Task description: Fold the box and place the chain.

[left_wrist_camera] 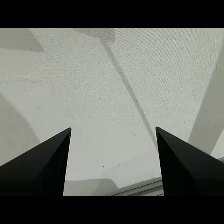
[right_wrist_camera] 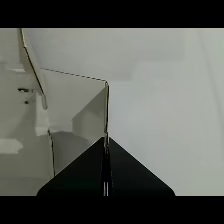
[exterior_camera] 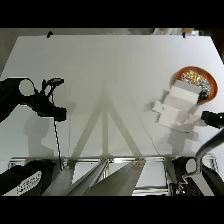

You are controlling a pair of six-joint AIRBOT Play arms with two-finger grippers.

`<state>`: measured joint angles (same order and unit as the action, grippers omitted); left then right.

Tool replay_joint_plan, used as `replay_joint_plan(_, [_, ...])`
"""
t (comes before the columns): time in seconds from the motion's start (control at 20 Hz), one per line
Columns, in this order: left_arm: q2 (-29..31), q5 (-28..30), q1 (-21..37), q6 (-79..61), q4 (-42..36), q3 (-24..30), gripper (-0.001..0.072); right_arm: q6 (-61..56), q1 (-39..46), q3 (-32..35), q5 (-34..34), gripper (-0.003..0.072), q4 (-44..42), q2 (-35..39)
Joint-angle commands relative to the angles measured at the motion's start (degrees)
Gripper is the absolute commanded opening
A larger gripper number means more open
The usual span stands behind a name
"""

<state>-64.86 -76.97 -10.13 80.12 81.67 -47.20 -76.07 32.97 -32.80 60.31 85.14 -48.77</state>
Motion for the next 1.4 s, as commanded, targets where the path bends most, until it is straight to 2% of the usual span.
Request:
replay_joint_plan(0.0, [0.04, 0.0, 0.02, 0.0, 0.02, 0.02, 0.0579, 4.61, -10.58, -0.02, 6.05, 0.0021, -14.27, 5.64])
replay_joint_plan(0.15, [0.04, 0.0, 0.02, 0.0, 0.02, 0.02, 0.0579, 4.57, -22.16, 1.9, 7.13, 0.0021, -14.86, 9.94])
replay_joint_plan(0.3, [0.04, 0.15, 0.02, -0.22, 0.02, 0.02, 0.0579, 4.57, -31.63, 4.85, 4.83, 0.0021, -17.51, 12.63])
replay_joint_plan(0.5, [0.04, 0.87, 0.02, -0.2, 0.02, 0.02, 0.0579, 4.55, -42.27, 8.37, 2.12, 0.0021, -19.19, 12.81])
replay_joint_plan(0.6, [0.02, 3.61, 0.02, 0.11, -0.15, 0.04, 0.0579, 4.09, -45.97, 9.29, -0.28, 0.0021, -19.21, 12.81])
replay_joint_plan(0.85, [0.0, 17.0, 0.02, 0.85, -14.6, 0.07, 0.0579, 3.91, -49.09, 9.4, -4.04, 0.0021, -19.37, 12.79])
replay_joint_plan(1.0, [0.0, 22.29, 0.02, 0.74, -16.2, 0.07, 0.0579, 3.89, -49.09, 9.42, -3.98, 0.0021, -19.45, 12.79])
replay_joint_plan(1.2, [-0.02, 24.74, 0.07, 0.96, -16.35, 0.04, 0.057, 3.89, -49.09, 9.42, -4.02, 0.0021, -19.43, 12.79])
replay_joint_plan(1.25, [-0.22, 23.17, 0.04, 0.83, -16.7, 0.04, 0.0509, 3.91, -49.09, 9.42, -4.02, 0.0021, -19.45, 12.79])
replay_joint_plan(1.35, [-1.4, 16.68, 0.02, -6.78, -22.25, 0.09, 0.0497, 3.91, -49.09, 9.42, -4.13, 0.0021, -19.43, 12.79])
